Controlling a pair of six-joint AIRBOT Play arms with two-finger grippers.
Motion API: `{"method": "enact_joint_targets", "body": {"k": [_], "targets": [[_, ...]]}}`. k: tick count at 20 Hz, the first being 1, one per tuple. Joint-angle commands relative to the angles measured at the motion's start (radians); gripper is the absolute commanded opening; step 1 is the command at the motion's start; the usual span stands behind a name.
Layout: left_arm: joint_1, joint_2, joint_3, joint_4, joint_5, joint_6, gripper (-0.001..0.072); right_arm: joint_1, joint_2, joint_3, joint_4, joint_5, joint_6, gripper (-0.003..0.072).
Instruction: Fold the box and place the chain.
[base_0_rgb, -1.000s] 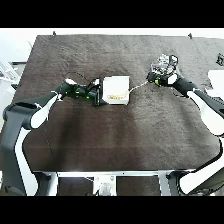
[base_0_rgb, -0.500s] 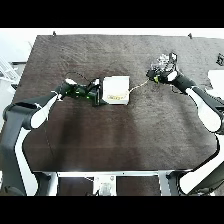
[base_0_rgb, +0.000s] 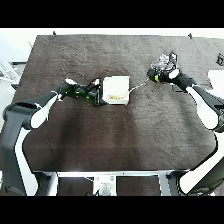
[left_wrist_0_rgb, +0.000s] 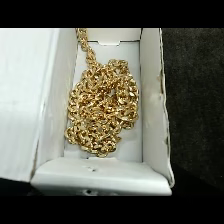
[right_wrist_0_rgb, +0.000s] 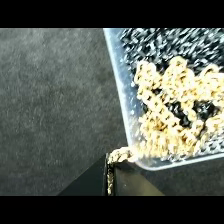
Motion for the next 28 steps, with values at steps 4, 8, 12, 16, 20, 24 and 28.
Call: {"method": "enact_joint_targets", "body": {"k": [4,8,12,16,20,24,28], "targets": [[0.0,-0.001,0.0,0.0,0.0,0.0,0.0537,0.024,0.145,0.013,-0.062,0.11,-0.006,0.0007],[0.0,-0.001,0.0,0.0,0.0,0.0,0.0538,0.1,0.38,0.013,-0.212,0.109,-0.006,0.0007],[0.0,-0.001,0.0,0.0,0.0,0.0,0.0537,0.19,0.583,0.013,-0.329,0.109,-0.006,0.0007],[0.0,-0.001,0.0,0.0,0.0,0.0,0.0537,0.294,0.711,0.013,-0.388,0.108,-0.016,0.0007],[0.0,-0.001,0.0,0.0,0.0,0.0,0.0537,0.428,0.776,0.013,-0.402,0.11,-0.066,0.0007],[0.0,-0.001,0.0,0.0,0.0,0.0,0.0537,0.517,0.782,0.009,-0.436,0.154,-0.065,0.0007],[0.0,-0.001,0.0,0.0,0.0,0.0,0.0537,0.529,0.782,-0.047,-0.431,0.166,-0.004,0.0007]]}}
